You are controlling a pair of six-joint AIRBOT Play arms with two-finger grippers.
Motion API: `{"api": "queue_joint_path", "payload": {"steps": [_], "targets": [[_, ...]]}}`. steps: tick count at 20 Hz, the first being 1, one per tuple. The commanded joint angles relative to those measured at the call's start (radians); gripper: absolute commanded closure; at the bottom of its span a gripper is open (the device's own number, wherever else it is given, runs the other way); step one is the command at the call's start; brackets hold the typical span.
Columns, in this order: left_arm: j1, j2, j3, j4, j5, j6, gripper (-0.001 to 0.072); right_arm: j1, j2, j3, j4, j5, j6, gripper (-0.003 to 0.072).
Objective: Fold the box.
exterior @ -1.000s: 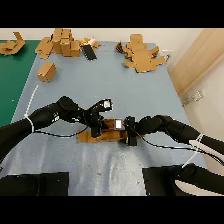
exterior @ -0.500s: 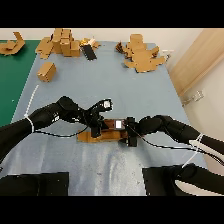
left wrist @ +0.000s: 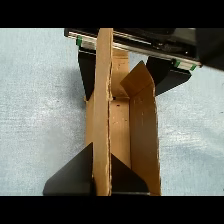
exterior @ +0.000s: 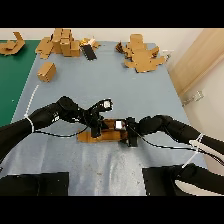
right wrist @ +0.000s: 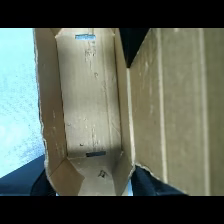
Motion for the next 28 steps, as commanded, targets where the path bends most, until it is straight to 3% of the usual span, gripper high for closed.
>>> {"api": "queue_joint_path", "payload": {"steps": [1, 12, 17, 28], "targets": [[0.001, 0.0, 0.0, 0.0, 0.0, 0.0, 0.0696, 0.0, 0.001, 0.001, 0.002, -0.001, 0.001, 0.0098], [0.001, 0.0, 0.0, 0.0, 0.0, 0.0, 0.0696, 0.0, -0.005, 0.001, 0.024, 0.0, 0.0, 0.0098], [0.001, 0.0, 0.0, 0.0, 0.001, 0.0, 0.0696, -0.05, -0.037, 0.058, 0.035, -0.127, -0.018, 0.0098], [0.001, 0.0, 0.0, 0.0, 0.001, 0.0, 0.0696, -0.052, -0.09, 0.071, 0.04, -0.14, -0.018, 0.0098]]}}
